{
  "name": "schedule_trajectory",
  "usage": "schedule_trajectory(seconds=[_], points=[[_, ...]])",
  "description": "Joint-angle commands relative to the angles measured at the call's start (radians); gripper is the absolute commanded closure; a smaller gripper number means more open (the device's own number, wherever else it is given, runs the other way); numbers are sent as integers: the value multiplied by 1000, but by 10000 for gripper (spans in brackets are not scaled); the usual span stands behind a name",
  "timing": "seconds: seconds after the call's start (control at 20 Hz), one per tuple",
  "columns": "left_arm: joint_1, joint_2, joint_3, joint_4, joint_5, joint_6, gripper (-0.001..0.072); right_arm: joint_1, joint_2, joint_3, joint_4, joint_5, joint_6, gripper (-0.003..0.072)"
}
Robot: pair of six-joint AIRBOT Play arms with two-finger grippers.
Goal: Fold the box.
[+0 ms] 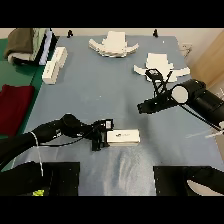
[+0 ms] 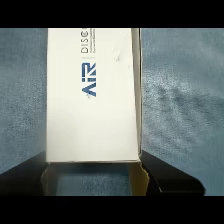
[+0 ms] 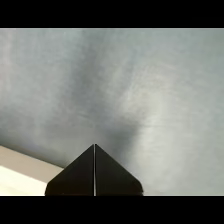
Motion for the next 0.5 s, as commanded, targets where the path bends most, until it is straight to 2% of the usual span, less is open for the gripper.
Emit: schedule_trajectory(seconds=[0.0,0.25,0.35,0.45], points=[[1,0,0,-2,1,0,182,-6,-14,18,-3,30,81,680],[28,63,8,22,4,-109,181,-6,-14,18,-3,31,99,680],[71,123,18,107,31,-228,182,-6,-14,18,-2,34,99,680],[146,180,25,247,135,-450,181,-6,-14,18,-2,32,99,680]])
